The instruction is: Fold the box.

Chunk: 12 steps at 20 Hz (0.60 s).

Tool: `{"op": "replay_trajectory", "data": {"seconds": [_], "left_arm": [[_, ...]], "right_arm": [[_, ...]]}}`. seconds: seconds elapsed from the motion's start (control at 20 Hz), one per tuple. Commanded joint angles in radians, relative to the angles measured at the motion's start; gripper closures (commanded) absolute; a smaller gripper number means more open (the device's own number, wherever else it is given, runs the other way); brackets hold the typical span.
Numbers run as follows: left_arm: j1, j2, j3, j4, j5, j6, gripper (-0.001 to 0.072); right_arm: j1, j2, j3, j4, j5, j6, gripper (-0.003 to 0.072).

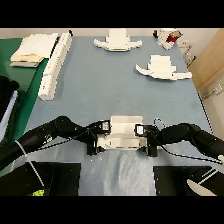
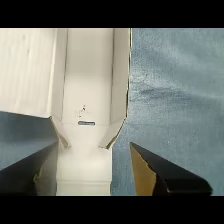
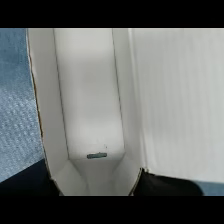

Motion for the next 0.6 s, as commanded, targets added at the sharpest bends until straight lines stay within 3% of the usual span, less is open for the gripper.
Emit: {"op": "replay_trajectory", "data": {"seconds": [0.0,0.05,0.35,0.4,0.55], "left_arm": [[-0.039,-0.045,0.0,-0.043,0.089,0.058,0.0304],[-0.045,-0.045,0.0,-0.043,0.087,0.082,0.0362],[-0.071,-0.045,0.001,-0.051,0.142,0.129,0.0379],[-0.082,-0.045,0.001,-0.051,0.146,0.143,0.0549],[-0.112,-0.058,0.001,-0.087,0.156,0.182,0.0558]], "right_arm": [[-0.001,0.001,0.0,0.0,0.0,0.0,0.0105],[-0.001,0.001,0.0,0.0,0.0,0.0,0.0105],[-0.001,0.001,0.0,0.0,0.0,0.0,0.0105],[-0.001,0.001,0.0,0.0,0.0,0.0,0.0105],[0.0,0.001,0.0,0.0,0.0,0.0,0.0105]]}}
